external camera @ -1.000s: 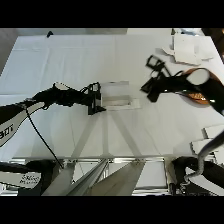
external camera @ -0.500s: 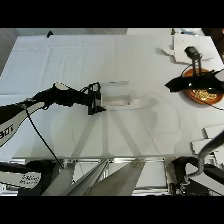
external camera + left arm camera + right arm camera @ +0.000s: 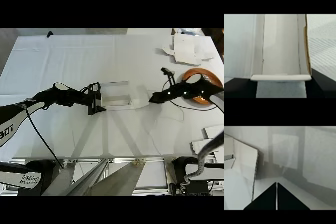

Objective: Fold the box and place the chain.

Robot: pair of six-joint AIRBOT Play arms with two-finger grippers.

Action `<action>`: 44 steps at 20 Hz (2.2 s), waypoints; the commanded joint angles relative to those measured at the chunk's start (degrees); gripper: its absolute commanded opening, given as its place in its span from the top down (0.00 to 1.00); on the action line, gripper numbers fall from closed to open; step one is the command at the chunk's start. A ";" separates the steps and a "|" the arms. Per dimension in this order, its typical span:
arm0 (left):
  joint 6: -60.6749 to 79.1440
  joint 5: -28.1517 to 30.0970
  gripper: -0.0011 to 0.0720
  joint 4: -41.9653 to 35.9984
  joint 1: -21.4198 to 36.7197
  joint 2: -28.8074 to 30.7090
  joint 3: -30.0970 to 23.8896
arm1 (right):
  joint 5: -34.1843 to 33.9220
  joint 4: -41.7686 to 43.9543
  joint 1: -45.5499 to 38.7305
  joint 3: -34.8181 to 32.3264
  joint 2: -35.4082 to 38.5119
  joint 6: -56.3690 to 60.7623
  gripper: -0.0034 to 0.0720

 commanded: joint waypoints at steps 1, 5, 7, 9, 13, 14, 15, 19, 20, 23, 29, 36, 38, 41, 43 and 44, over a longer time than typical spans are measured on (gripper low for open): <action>0.02 0.02 0.77 0.02 0.02 0.02 0.02 | 0.59 3.41 1.73 -0.02 -2.71 -1.81 0.94; 0.02 0.02 0.77 0.02 0.02 0.02 0.02 | 0.76 9.14 2.45 -0.02 -2.71 -4.57 0.94; 0.02 0.02 0.77 0.02 0.02 0.02 0.02 | -0.42 9.11 3.93 -0.02 -2.71 -4.57 0.95; 0.04 0.02 0.77 0.02 0.02 0.04 0.02 | -0.57 10.32 5.22 -0.02 -2.71 -4.61 0.95; 0.02 0.02 0.77 0.02 0.02 0.02 0.02 | 2.43 10.99 5.53 0.00 -2.64 -4.63 0.94; 0.04 0.02 0.77 0.02 0.02 0.04 0.02 | 3.43 11.76 5.51 0.00 -2.60 -5.01 0.94; 0.04 0.02 0.77 0.02 0.02 0.02 0.02 | 4.52 13.05 5.51 0.00 -2.58 -6.19 0.94; 0.02 0.02 0.77 0.02 0.02 0.04 0.02 | 7.15 19.37 5.51 0.00 -2.47 -9.35 0.94; 0.04 0.02 0.77 0.02 0.02 0.04 0.02 | 6.82 19.58 5.51 0.00 -2.16 -9.35 0.93; 0.04 0.02 0.77 0.02 0.02 0.04 0.02 | 5.95 19.58 5.51 0.00 -0.72 -9.81 0.87; 0.04 0.02 0.77 0.02 0.02 0.02 0.02 | 4.85 19.98 5.53 0.00 0.17 -10.62 0.72; 0.02 0.02 0.77 0.02 0.02 0.02 0.02 | 3.15 19.56 6.73 0.00 0.33 -10.67 0.51; 0.04 0.02 0.77 0.02 0.02 0.02 0.02 | 2.51 19.30 8.00 0.00 0.33 -10.95 0.51; 0.04 0.02 0.77 0.02 0.02 0.04 0.02 | 1.53 19.45 9.86 0.00 0.35 -12.33 0.42; 0.04 0.02 0.77 0.02 0.02 0.02 0.02 | 1.49 19.61 10.62 0.00 0.37 -12.28 0.42; 0.04 0.02 0.77 0.02 0.02 0.04 0.02 | 1.38 19.56 11.02 0.00 0.39 -12.26 0.42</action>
